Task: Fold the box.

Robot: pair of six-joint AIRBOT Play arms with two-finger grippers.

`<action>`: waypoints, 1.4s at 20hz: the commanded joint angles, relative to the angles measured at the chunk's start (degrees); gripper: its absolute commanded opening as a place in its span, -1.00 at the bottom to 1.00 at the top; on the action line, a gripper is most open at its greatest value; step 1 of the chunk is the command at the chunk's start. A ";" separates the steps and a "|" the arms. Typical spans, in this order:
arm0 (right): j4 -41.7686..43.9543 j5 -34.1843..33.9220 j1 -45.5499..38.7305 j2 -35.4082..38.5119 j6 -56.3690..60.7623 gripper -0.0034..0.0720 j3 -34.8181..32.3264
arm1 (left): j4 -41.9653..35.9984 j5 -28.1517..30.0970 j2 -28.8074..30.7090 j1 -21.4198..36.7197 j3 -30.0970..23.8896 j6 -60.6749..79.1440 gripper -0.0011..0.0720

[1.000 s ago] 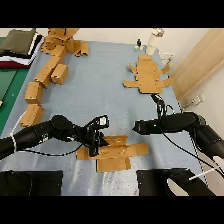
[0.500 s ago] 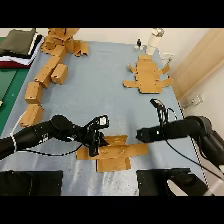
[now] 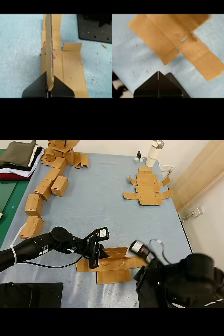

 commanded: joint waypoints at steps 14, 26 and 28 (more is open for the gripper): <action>-38.40 11.50 38.80 -28.44 14.21 0.26 -3.67 | 0.00 -0.11 0.02 0.02 0.00 0.00 -0.94; -43.01 12.37 38.80 -29.20 21.29 0.26 -3.67 | 0.00 -0.09 0.02 0.02 0.00 0.00 -0.94; -45.18 12.24 38.80 -29.20 23.39 0.26 -3.67 | 0.02 -0.09 0.02 0.02 0.00 0.00 -0.94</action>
